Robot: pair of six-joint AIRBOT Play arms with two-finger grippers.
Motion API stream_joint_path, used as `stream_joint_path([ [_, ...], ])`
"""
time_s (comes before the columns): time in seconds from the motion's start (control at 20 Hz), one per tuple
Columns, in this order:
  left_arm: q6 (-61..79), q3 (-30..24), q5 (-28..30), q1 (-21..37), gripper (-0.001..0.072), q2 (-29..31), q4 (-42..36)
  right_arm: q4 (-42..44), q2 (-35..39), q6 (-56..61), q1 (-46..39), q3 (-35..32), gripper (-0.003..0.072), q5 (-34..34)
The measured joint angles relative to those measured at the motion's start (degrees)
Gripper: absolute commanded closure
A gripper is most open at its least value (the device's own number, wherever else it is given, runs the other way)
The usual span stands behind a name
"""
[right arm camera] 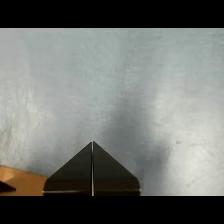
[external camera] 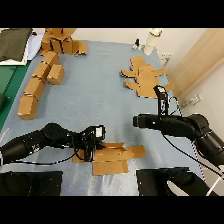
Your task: Fold the box.
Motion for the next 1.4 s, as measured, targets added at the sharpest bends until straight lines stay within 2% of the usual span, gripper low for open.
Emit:
stream_joint_path([
  [0.25,0.0,0.0,0.0,0.0,0.0697,0.0,0.0,-5.3,7.6,6.3,4.5,0.0,0.0688,-19.5],
  [0.35,0.0,0.0,0.0,0.0,0.0697,0.0,0.0,-4.2,10.6,3.8,8.3,0.0,0.0689,-26.8],
  [0.45,0.0,0.0,0.0,0.0,0.0697,0.0,0.0,-4.7,12.5,0.8,13.7,-0.1,0.0689,-30.8],
  [0.6,0.0,0.0,0.0,0.0,0.0697,0.0,0.0,-8.9,13.6,-3.6,24.5,-1.0,0.0690,-31.6],
  [0.75,0.0,0.0,0.0,0.0,0.0697,0.0,0.0,-14.6,13.2,-4.5,38.7,-3.4,0.0690,-28.6],
  [1.1,0.0,0.0,0.0,0.0,0.0697,0.0,0.0,-34.0,12.1,14.7,74.3,-10.1,0.0669,-23.5],
  [1.2,0.0,0.0,0.0,0.0,0.0697,0.0,0.0,-37.1,10.4,17.7,81.2,-11.2,0.0261,-20.5],
  [1.25,0.0,0.0,0.0,0.0,0.0697,0.0,0.0,-38.2,9.0,18.7,83.5,-11.6,0.0202,-18.5],
  [1.4,0.0,0.0,0.0,0.0,0.0697,0.0,0.0,-40.0,3.5,20.4,87.1,-12.2,0.0202,-13.7],
])
